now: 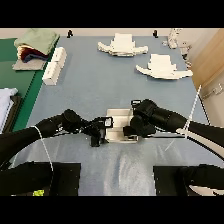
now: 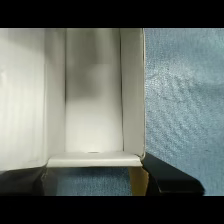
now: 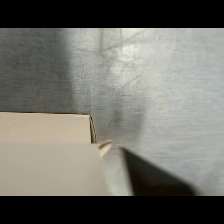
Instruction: Fold the box.
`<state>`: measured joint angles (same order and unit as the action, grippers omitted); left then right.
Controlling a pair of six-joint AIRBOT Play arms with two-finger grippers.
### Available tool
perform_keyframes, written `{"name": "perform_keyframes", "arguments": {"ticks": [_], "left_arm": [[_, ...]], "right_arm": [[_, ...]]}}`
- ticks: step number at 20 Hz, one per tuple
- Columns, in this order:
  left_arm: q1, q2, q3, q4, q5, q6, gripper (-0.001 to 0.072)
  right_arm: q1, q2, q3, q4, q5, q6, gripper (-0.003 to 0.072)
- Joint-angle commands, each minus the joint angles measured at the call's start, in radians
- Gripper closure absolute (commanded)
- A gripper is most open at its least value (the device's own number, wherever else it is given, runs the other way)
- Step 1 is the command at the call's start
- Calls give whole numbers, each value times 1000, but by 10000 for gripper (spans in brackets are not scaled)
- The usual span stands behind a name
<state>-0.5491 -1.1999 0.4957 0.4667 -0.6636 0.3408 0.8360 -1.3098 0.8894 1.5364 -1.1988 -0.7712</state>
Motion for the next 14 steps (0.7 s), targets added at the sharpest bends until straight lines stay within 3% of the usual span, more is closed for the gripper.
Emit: {"name": "perform_keyframes", "arguments": {"ticks": [1, 4, 6, 8, 12, 13, 14], "left_arm": [[0, 0, 1, 0, 0, 0, 243], [0, 0, 1, 0, 0, 0, 243], [0, 0, 1, 0, 0, 0, 242], [0, 0, 1, 0, 0, 0, 243], [0, 0, 1, 0, 0, 0, 242], [0, 0, 1, 0, 0, 0, 243], [0, 0, 1, 0, 0, 0, 243]], "right_arm": [[0, 3, 1, 4, 4, 3, -25], [-10, 9, 10, 4, -18, 0, -22], [-22, 20, 45, 6, -51, -42, 99], [-27, 42, 97, 4, -103, -69, 105], [-27, 100, 209, -94, -320, -119, 111], [-27, 118, 216, -148, -348, -141, 256], [-34, 127, 216, -217, -371, -154, 455]]}}
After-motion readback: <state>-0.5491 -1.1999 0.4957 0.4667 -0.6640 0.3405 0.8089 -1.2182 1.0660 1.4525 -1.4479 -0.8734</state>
